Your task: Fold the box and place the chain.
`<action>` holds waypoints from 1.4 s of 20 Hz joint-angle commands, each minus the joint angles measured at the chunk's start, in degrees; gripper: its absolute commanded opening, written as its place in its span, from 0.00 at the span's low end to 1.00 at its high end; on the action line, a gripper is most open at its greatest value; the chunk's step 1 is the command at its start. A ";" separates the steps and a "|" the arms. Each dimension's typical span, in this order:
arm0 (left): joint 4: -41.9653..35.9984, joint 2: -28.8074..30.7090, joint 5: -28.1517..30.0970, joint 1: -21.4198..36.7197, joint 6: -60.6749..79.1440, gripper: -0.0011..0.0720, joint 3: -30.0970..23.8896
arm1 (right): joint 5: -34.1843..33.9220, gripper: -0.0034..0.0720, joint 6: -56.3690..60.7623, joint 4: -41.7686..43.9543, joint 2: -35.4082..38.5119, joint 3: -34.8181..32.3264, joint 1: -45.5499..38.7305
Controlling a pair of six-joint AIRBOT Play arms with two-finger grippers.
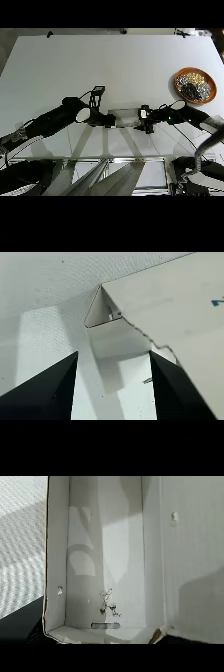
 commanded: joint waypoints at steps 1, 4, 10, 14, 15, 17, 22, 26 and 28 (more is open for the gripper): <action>-0.07 -1.20 1.03 -1.49 -0.74 0.71 0.44 | 0.00 0.55 0.02 0.02 0.02 0.00 0.02; -0.17 -1.20 1.70 -1.46 -1.81 0.71 2.16 | 0.00 0.55 0.02 0.02 0.02 0.00 0.02; 0.13 -2.80 2.80 -2.45 -5.03 0.71 2.71 | 0.00 0.55 0.00 0.02 0.02 -0.02 0.02; 3.28 -4.28 2.45 -3.61 -8.57 0.71 4.70 | 0.00 0.55 0.02 0.02 0.02 0.00 0.02; 4.09 -4.72 1.88 -3.69 -9.60 0.71 5.60 | 0.00 0.55 0.02 0.02 0.02 -0.02 0.02; 5.90 -6.23 -0.04 -4.35 -11.76 0.71 7.58 | 0.02 0.55 0.02 0.02 0.02 -0.02 0.02; 10.01 -9.05 -4.72 -6.58 -17.77 0.68 9.88 | 0.00 0.55 0.02 0.02 0.02 -0.02 0.02; 10.56 -9.35 -5.86 -7.56 -18.75 0.58 10.12 | 0.02 0.55 0.00 0.02 0.02 -0.02 0.02; 11.26 -9.68 -5.92 -7.93 -19.69 0.54 10.32 | 0.00 0.55 0.02 0.02 0.02 0.00 0.02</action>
